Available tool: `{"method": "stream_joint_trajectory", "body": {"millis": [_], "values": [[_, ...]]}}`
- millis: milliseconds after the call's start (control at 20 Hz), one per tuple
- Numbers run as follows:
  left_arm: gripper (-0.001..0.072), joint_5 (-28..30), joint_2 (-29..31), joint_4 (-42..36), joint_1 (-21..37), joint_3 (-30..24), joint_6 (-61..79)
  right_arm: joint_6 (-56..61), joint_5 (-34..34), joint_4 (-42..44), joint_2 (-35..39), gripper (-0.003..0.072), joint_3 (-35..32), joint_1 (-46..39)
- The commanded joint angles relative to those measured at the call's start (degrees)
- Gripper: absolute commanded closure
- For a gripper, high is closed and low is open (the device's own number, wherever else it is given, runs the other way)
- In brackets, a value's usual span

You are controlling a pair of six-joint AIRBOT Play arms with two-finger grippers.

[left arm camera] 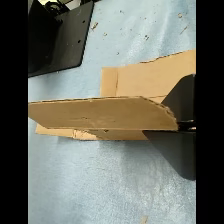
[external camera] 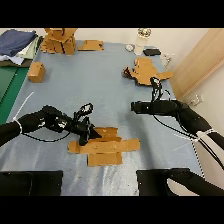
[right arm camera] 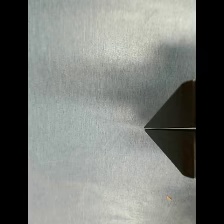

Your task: Fold the box.

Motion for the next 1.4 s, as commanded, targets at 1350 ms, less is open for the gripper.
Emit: {"method": "stream_joint_trajectory", "body": {"millis": [1350], "values": [[0.0696, -1.31, 0.02, 1.97, -0.02, -0.04, -2.51, -0.04, -6.03, -2.86, 0.02, 0.0684, 0.02, 0.09]]}}
